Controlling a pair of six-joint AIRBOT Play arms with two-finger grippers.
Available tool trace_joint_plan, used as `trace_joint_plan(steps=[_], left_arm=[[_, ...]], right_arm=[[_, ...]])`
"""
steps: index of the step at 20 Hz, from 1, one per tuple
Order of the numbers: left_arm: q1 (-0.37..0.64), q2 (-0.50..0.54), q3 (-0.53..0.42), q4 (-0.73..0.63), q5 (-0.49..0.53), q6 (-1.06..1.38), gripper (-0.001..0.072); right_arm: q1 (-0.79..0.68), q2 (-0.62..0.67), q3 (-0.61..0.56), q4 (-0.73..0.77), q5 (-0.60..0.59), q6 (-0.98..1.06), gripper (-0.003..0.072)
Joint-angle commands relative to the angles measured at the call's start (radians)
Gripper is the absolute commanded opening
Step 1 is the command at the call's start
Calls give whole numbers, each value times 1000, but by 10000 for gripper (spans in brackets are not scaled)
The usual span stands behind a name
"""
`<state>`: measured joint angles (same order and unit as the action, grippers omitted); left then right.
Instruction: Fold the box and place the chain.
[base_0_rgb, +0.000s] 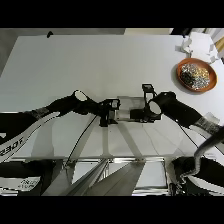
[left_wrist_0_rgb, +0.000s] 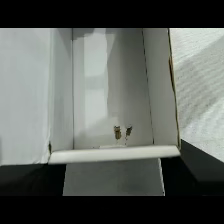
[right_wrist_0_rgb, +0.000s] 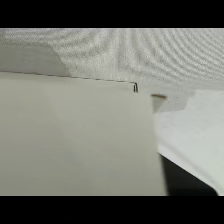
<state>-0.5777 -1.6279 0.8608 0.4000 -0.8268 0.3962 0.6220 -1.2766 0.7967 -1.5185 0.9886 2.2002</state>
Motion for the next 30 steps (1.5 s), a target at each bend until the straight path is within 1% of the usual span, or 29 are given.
trace_joint_plan(steps=[1, 3, 4, 6, 7, 8, 10, 11, 12, 13, 14, 16, 19, 21, 26, 28, 29, 30], left_arm=[[1, 0, 0, 0, 0, 0, 32], [1, 0, 0, 0, 0, 0, 32], [1, 0, 0, 0, 0, 0, 32], [1, 0, 0, 0, 0, 0, 32], [1, 0, 0, 0, 0, 0, 31], [1, 0, 0, 0, 0, 0, 32], [1, 0, 0, 0, 0, 0, 32], [1, 0, 0, 0, 0, 0, 32], [1, 0, 0, 0, 0, 0, 32], [1, 0, 0, 0, 0, 0, 32], [1, 0, 0, 0, 0, 0, 32], [1, 0, 0, 0, 0, 0, 32], [1, 0, 0, 0, 0, 0, 32], [1, 0, 0, 0, 0, 0, 32], [1, 0, 0, 0, 0, 0, 31], [1, 0, 0, 0, 0, 0, 31], [1, 0, 0, 0, 0, 0, 31], [1, 0, 0, 0, 0, 0, 31]], right_arm=[[31, -15, 13, -57, -3, 25, 253], [31, -15, 27, -77, -2, 25, 216], [31, -15, 29, -80, -3, 25, 213], [31, -23, 29, -79, 6, 26, 152], [31, -31, 29, -79, 17, 26, 146], [31, -43, 29, -79, 31, 25, 50], [31, -64, 29, -79, 56, 25, 30], [31, -71, 29, -79, 66, 25, 32], [31, -72, 29, -79, 65, 24, 78], [31, -72, 29, -80, 58, 24, 209], [31, -72, 29, -80, 50, 24, 247], [31, -72, 29, -83, 35, 25, 237], [31, -77, 29, -83, 25, 25, 146], [31, -83, 29, -83, 25, 24, 16], [31, -83, 29, -82, 24, 17, 28], [31, -81, 29, -82, 24, 9, 181], [31, -77, 29, -82, 24, -19, 214], [30, -69, 29, -82, 24, -56, 227]])
